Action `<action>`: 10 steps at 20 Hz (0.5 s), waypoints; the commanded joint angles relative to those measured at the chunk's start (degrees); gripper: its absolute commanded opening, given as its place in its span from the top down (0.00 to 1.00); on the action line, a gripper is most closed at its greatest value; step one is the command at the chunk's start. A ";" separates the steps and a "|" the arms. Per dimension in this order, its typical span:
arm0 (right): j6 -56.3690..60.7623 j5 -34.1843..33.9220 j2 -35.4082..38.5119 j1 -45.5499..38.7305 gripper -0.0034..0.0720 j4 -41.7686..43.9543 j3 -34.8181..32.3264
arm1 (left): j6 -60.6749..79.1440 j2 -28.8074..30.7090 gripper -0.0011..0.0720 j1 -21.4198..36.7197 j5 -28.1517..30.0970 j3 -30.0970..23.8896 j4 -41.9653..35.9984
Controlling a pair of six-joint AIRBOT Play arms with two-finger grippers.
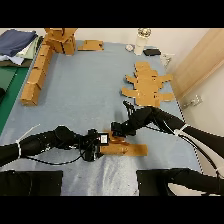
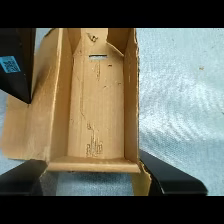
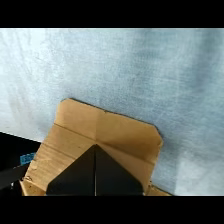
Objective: Fold the box.
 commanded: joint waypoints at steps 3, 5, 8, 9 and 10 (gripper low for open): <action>-1.40 0.13 -0.59 -0.04 0.95 -1.66 2.03 | 0.02 -0.02 0.17 0.07 0.09 0.04 -0.02; -1.38 -0.44 0.00 -0.04 0.95 -3.41 5.16 | 0.02 -0.02 0.17 0.07 0.07 0.04 -0.02; 0.70 -1.92 2.86 -0.15 0.95 -11.21 10.71 | -0.02 -0.02 0.17 0.07 0.17 0.04 -0.04; 2.75 -3.56 3.93 -0.48 0.95 -15.19 12.70 | -0.07 -0.02 0.17 0.07 0.20 0.04 -0.04; 4.55 -5.38 5.05 -1.01 0.95 -19.08 14.16 | -1.51 0.02 0.17 0.09 0.37 0.02 -0.02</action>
